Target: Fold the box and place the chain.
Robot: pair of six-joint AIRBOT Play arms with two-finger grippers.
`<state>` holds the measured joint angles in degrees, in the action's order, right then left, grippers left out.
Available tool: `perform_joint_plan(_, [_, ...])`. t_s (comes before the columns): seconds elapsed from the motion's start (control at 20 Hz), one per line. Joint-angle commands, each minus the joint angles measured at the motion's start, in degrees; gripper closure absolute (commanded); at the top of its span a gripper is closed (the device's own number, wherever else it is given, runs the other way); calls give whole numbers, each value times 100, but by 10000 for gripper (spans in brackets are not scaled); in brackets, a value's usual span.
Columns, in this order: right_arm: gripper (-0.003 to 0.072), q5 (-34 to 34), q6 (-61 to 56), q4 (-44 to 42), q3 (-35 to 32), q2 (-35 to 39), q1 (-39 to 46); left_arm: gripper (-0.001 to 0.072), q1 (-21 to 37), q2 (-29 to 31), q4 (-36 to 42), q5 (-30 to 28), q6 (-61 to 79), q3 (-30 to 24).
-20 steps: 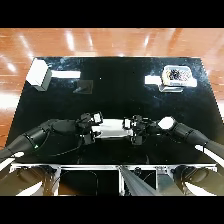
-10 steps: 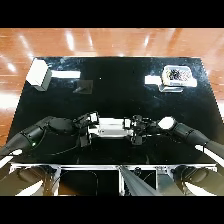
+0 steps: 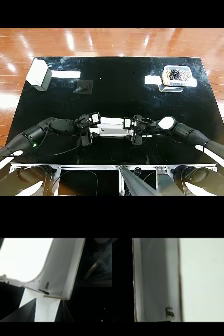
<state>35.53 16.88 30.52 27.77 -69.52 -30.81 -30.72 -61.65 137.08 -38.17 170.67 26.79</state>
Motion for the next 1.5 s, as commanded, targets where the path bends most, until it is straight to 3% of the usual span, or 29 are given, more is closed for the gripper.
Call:
perform_joint_plan(0.0, [116, 4, 0, -2, 2, -4, -2, 284, -4, -4, -9, 138, 17, 2])
perform_joint_plan(0.4, [116, 4, 2, -2, 2, -4, -2, 301, -4, -4, -44, 201, 120, 2])
perform_joint_plan(0.55, [116, 4, 0, -2, 2, -4, -2, 391, -7, -4, 20, 236, 120, 7])
perform_joint_plan(1.45, [116, 2, 0, -2, 2, -4, -2, 401, -404, -48, 190, 590, 120, 7])
